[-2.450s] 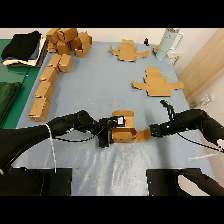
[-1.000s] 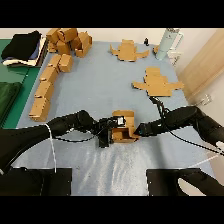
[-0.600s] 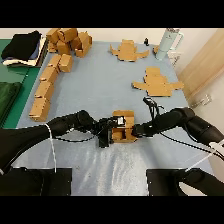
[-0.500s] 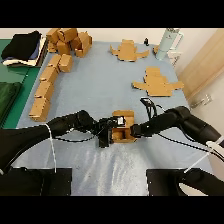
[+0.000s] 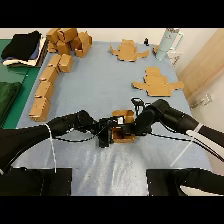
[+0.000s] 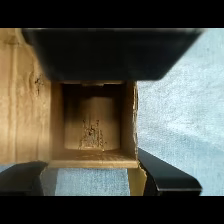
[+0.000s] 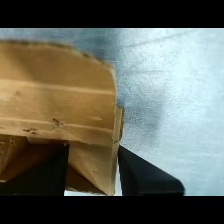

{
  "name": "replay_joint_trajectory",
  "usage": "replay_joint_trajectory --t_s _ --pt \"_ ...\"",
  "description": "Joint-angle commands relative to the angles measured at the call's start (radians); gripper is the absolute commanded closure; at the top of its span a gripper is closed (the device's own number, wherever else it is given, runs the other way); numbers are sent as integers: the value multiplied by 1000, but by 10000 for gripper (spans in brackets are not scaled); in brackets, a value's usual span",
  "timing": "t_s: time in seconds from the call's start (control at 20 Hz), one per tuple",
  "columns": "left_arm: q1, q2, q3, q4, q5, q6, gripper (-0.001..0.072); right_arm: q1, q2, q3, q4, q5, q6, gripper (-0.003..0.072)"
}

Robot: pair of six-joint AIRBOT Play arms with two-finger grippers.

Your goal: Fold the box.

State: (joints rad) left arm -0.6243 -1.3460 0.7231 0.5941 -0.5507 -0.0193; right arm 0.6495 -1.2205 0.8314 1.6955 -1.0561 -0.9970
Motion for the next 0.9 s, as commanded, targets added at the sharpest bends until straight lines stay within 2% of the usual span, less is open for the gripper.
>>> replay_joint_trajectory --t_s 0.0,0.1,0.15,0.2,0.3,0.35,0.45,0.6,0.65,0.75,0.8,0.85 --pt "1 0 1 0 0 0 185 7 -61 31 -121 -63 126 224" --pt "1 0 1 0 0 0 185 7 -62 32 -153 -83 138 291" --pt "1 0 1 0 0 0 184 7 -62 32 -158 -92 138 291" --pt "1 0 1 0 0 0 185 7 -62 32 -163 -105 142 339" --pt "1 0 1 0 0 0 185 8 -62 33 -163 -117 142 363" --pt "1 0 1 0 0 0 185 8 -62 34 -163 -118 141 446" --pt "1 0 1 0 0 0 185 8 -62 39 -163 -119 138 492" --pt "1 0 1 0 0 0 185 8 -62 40 -163 -119 121 665" --pt "1 0 1 0 0 0 185 8 -62 40 -163 -119 119 683" --pt "1 0 1 0 0 0 185 11 -62 40 -163 -119 100 679" --pt "1 0 1 0 0 0 185 11 -62 41 -158 -120 97 482" --pt "1 0 1 0 0 0 185 11 -62 44 -145 -121 90 340"
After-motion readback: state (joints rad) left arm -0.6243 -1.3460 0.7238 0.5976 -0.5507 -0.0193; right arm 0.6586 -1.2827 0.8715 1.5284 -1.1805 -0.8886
